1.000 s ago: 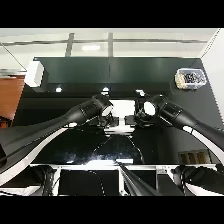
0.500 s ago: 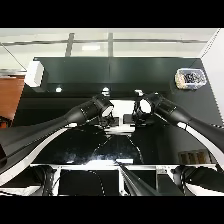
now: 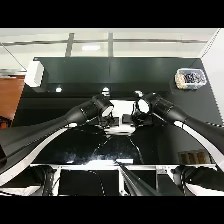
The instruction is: Fold the box and place the chain.
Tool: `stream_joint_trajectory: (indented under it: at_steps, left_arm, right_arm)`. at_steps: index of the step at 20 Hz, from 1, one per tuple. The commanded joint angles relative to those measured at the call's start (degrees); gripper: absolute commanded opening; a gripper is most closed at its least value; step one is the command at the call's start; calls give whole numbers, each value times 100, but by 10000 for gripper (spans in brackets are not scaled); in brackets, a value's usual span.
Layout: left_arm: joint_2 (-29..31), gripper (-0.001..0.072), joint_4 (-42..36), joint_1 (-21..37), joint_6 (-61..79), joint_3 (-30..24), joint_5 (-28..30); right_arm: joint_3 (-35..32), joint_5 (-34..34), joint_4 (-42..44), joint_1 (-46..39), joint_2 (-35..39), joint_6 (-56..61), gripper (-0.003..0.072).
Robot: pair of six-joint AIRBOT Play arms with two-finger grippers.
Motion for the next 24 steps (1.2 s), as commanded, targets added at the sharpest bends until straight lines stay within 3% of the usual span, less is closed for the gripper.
stream_joint_trajectory:
  at_steps: [1,6,7,8,10,11,12,16,17,18,19,24]
  left_arm:
    - [0,30,2,4,0,0,17]
    - [0,30,2,4,0,0,17]
    - [0,30,2,4,0,0,17]
    - [0,30,2,4,0,0,17]
    - [0,30,2,4,0,0,15]
    - [0,30,2,4,0,0,17]
    - [0,30,2,4,0,0,15]
    - [0,30,4,4,0,0,17]
    - [0,30,4,4,0,0,15]
    - [0,30,4,4,0,0,17]
    - [0,30,7,4,0,0,17]
    - [0,30,4,4,2,0,9]
  right_arm:
    - [0,-76,9,-2,-39,39,11]
    - [22,81,-15,-2,-35,31,30]
    - [28,155,-33,-2,-33,31,159]
    - [31,212,-31,-2,-33,28,207]
    - [31,197,-28,-2,-31,17,201]
    - [31,181,-28,-2,-31,17,151]
    - [31,168,-31,-2,-31,-11,12]
    - [39,50,-33,-2,-31,-26,13]
    - [44,39,-35,-4,-20,-26,67]
    - [42,48,-37,-20,0,-28,234]
    - [44,63,-39,-31,37,-50,288]
    - [44,350,-129,-63,973,-876,287]
